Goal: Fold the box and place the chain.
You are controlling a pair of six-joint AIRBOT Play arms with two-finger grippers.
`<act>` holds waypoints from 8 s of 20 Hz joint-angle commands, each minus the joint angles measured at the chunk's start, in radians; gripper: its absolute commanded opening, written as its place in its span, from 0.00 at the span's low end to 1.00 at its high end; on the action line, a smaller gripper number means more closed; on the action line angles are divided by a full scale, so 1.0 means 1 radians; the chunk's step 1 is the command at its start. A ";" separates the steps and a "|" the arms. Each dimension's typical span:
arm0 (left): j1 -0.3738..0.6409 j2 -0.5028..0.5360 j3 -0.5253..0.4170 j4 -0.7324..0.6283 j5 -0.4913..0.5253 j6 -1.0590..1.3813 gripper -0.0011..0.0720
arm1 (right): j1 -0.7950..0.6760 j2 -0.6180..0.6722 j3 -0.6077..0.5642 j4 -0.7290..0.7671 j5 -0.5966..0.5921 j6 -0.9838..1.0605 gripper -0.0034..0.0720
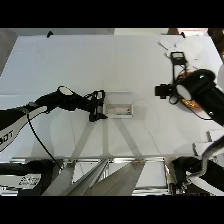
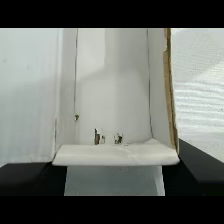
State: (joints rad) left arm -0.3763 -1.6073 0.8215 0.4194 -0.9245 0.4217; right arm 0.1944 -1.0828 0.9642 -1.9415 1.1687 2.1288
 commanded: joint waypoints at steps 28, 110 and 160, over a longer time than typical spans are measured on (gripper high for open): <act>0.000 0.000 0.000 0.000 0.001 0.000 0.41 | -0.723 -0.411 0.000 0.361 -0.303 -0.646 0.13; 0.000 0.000 0.000 0.000 0.001 0.000 0.41 | 0.388 -0.301 0.000 0.769 -0.539 -0.742 0.05; 0.000 0.000 0.000 0.000 0.001 0.000 0.41 | 0.037 0.006 -0.002 0.439 -0.131 -1.185 0.50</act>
State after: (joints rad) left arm -0.3763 -1.6073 0.8215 0.4194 -0.9245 0.4213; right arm 0.3130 -1.0721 0.9634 -1.4998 1.0027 1.1755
